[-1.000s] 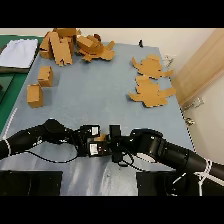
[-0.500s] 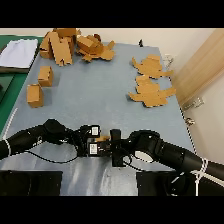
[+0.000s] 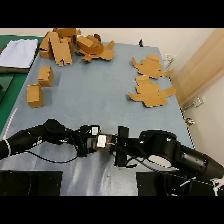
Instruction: Fold the box.
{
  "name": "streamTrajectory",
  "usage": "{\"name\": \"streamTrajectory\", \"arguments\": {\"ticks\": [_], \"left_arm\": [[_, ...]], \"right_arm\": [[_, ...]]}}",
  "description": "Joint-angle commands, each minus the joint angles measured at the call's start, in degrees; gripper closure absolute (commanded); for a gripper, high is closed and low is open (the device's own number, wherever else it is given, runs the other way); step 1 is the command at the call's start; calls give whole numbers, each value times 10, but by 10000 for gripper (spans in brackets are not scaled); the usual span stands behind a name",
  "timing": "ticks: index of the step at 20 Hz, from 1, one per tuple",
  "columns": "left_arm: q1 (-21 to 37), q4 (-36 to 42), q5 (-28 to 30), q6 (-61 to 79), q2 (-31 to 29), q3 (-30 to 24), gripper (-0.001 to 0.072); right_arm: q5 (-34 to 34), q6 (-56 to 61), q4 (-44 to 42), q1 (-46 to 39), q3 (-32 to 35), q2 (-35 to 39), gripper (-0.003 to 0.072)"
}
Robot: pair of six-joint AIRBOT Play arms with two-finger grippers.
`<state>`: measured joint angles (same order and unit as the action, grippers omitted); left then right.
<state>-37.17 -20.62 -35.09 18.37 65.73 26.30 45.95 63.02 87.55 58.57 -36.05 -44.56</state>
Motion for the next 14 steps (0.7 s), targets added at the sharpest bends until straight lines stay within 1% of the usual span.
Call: {"name": "streamTrajectory", "arguments": {"ticks": [1, 3, 4, 5, 6, 8, 9, 11, 12, 14], "left_arm": [[0, 0, 2, 0, 0, 0, 187], [0, 0, 2, 0, 0, 0, 186], [0, 0, 2, 0, 0, 0, 186], [0, 0, 2, 0, 0, 0, 186], [0, 0, 2, 0, 0, 0, 186], [0, 0, 7, 0, 0, 0, 186], [0, 0, 7, 0, 0, 0, 186], [0, 0, 10, 0, 0, 0, 187], [0, 0, 12, 0, 0, 0, 187], [0, 0, 17, 0, 0, 0, 187]], "right_arm": [[48, 308, 90, -3, -1, 58, 679], [61, 524, 121, -12, 1, 72, 682], [52, 621, 124, -12, 5, 74, 682], [25, 717, 120, -12, 15, 74, 683], [-24, 795, 111, -11, 32, 73, 683], [-165, 945, 108, -6, 84, 72, 683], [-243, 1005, 108, -6, 113, 68, 683], [-362, 1090, 109, -6, 157, 53, 683], [-387, 1091, 99, -6, 168, 40, 684], [-395, 1091, 88, -6, 172, 9, 683]]}}
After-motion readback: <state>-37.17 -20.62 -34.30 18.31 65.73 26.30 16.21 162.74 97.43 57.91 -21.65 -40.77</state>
